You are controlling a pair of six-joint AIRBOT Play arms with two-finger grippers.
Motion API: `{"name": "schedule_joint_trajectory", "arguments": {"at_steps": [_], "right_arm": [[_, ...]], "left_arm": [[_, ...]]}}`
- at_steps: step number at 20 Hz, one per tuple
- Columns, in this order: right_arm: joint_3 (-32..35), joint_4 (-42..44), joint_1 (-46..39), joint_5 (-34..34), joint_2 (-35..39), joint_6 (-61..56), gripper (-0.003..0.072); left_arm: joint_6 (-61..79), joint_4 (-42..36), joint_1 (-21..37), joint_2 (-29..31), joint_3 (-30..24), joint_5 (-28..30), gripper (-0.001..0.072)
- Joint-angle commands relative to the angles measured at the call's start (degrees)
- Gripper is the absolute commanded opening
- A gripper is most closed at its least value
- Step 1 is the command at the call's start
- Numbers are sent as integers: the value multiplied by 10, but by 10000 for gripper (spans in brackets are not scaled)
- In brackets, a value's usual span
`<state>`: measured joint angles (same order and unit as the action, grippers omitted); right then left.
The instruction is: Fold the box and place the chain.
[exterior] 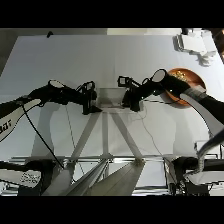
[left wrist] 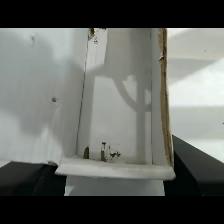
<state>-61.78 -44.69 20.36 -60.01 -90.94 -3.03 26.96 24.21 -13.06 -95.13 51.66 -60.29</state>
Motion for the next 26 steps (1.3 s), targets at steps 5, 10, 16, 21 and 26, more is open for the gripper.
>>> {"name": "schedule_joint_trajectory", "arguments": {"at_steps": [5,10,16,21,26], "right_arm": [[0,-90,-11,-8,77,-102,15],[19,-205,-72,10,187,-359,14],[176,-165,-175,37,246,-539,11],[221,1,-187,42,173,-534,10],[221,76,-142,81,92,-523,9]], "left_arm": [[0,0,0,0,0,1,376],[0,0,0,0,0,1,376],[0,0,0,0,0,1,376],[0,0,0,0,0,1,376],[0,0,0,0,0,1,376]]}}
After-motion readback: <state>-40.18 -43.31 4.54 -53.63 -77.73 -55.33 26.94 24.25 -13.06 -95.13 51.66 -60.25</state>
